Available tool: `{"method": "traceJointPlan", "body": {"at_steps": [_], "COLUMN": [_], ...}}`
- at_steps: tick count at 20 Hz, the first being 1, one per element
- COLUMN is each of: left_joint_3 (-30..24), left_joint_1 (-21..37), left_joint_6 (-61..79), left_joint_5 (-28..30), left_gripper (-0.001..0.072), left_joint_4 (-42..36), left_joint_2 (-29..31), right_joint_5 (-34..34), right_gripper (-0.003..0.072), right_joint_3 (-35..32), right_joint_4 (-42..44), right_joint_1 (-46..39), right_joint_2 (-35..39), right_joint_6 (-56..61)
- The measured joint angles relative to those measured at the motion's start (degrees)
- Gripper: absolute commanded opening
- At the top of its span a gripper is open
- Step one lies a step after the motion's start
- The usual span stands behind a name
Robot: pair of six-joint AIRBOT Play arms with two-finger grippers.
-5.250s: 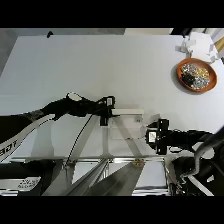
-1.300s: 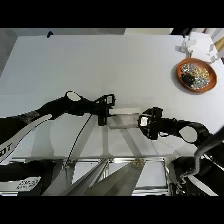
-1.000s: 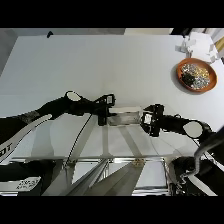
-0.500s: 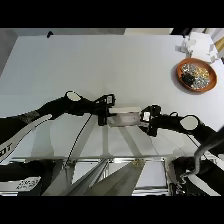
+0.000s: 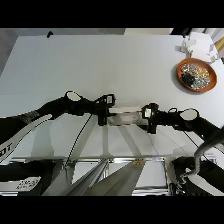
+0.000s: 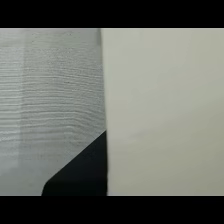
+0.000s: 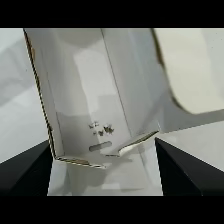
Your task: Fold the box and place the chain.
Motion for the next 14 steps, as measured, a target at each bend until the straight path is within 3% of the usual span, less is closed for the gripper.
{"method": "traceJointPlan", "body": {"at_steps": [3,6,14], "left_joint_3": [0.0,0.0,0.0], "left_joint_1": [0.0,0.0,0.0], "left_joint_6": [0.0,0.0,0.0], "left_joint_5": [0.0,0.0,-0.1], "left_gripper": [0.0010,0.0010,0.0010], "left_joint_4": [0.0,0.0,0.0], "left_joint_2": [0.0,0.0,0.0], "right_joint_5": [3.5,5.3,6.6], "right_gripper": [0.0685,0.0637,0.0637], "right_joint_3": [1.7,2.4,4.2], "right_joint_4": [0.9,1.6,3.7], "right_joint_1": [-1.5,-2.1,-1.5], "right_joint_2": [-3.4,-6.2,-10.5], "right_joint_6": [-1.2,-3.1,-7.4]}}
